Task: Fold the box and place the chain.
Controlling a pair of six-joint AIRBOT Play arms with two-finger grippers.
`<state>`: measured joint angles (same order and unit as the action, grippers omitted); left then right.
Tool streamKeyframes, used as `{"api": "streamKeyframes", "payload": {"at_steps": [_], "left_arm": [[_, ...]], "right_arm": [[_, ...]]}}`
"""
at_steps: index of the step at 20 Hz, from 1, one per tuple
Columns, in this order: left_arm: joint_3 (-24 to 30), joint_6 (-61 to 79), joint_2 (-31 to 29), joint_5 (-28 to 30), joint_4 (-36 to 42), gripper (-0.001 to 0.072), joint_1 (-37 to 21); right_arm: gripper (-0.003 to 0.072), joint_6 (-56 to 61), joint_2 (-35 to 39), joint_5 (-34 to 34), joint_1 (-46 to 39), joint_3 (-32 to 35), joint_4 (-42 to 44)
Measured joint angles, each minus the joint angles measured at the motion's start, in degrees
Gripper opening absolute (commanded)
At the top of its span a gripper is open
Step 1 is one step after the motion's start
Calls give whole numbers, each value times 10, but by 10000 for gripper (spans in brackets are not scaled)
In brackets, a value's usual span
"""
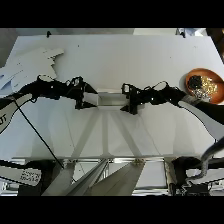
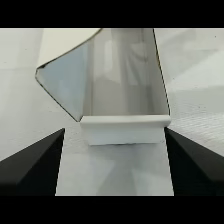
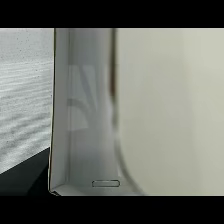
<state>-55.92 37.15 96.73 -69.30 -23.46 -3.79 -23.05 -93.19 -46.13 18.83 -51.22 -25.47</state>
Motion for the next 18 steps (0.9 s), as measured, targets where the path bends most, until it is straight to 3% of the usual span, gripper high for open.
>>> {"api": "streamKeyframes", "payload": {"at_steps": [9,18], "left_arm": [[-4,-13,19,-10,-3,699,21],[-4,-29,17,28,-8,697,50]], "right_arm": [[432,-1,0,0,0,0,0],[432,0,0,0,0,0,0]]}}
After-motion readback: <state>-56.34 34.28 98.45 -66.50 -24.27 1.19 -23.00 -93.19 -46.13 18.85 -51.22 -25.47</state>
